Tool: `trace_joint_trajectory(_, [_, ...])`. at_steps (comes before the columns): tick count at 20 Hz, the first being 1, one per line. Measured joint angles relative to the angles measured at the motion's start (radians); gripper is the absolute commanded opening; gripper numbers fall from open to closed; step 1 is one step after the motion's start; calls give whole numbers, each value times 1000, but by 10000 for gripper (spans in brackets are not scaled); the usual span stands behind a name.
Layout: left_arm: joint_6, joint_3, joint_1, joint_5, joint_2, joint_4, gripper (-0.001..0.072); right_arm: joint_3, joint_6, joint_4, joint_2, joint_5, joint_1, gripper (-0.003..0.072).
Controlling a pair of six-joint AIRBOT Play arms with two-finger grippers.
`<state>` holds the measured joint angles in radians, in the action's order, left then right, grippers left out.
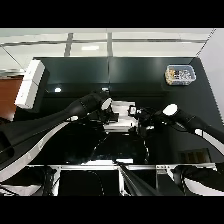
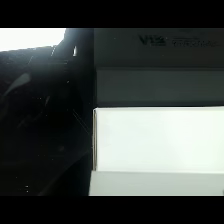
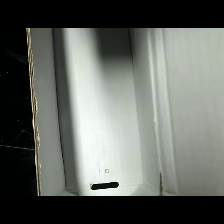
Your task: Fold the box and place the chain.
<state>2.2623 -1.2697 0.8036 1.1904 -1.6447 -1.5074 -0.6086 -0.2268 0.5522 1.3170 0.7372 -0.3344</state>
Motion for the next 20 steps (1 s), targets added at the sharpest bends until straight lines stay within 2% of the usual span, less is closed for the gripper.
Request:
trace_joint_trajectory(1, [0, 0, 0, 0, 0, 1, 54, 0, 0, 0, 0, 0, 0, 195])
trace_joint_trajectory(3, [-6, -1, 0, -13, -3, 3, 425, 0, -1, 1, 0, 0, 0, 195])
trace_joint_trajectory(4, [-5, -3, 0, -16, -3, 10, 451, 0, -1, 1, 0, 0, 0, 195])
trace_joint_trajectory(6, [-5, -3, 0, -13, -3, 5, 445, 0, -1, 1, 0, 0, 0, 195])
trace_joint_trajectory(7, [-5, -3, 0, -9, -2, 1, 310, 0, -1, 1, 0, 0, 0, 195])
trace_joint_trajectory(8, [-4, -3, 0, -11, -3, -4, 56, 0, -1, 0, 0, 0, 0, 195])
trace_joint_trajectory(9, [-3, -3, 0, -7, -3, -8, 24, 0, -1, 1, 0, 0, 0, 195])
trace_joint_trajectory(11, [0, -3, 0, -12, -3, -14, 24, 0, 0, -1, 0, -1, 0, 197])
trace_joint_trajectory(12, [0, -3, 0, -11, -3, -15, 24, 0, 0, 0, 0, -1, 0, 332])
trace_joint_trajectory(13, [0, -3, 0, -11, -3, -16, 24, 0, 0, 0, 0, -1, 0, 627])
trace_joint_trajectory(14, [-1, -3, 0, -12, -3, -18, 24, 0, 0, 0, 0, -2, 0, 658])
trace_joint_trajectory(20, [-3, -3, 1, -13, -3, -19, 26, 0, 61, 54, -47, 5, 3, 655])
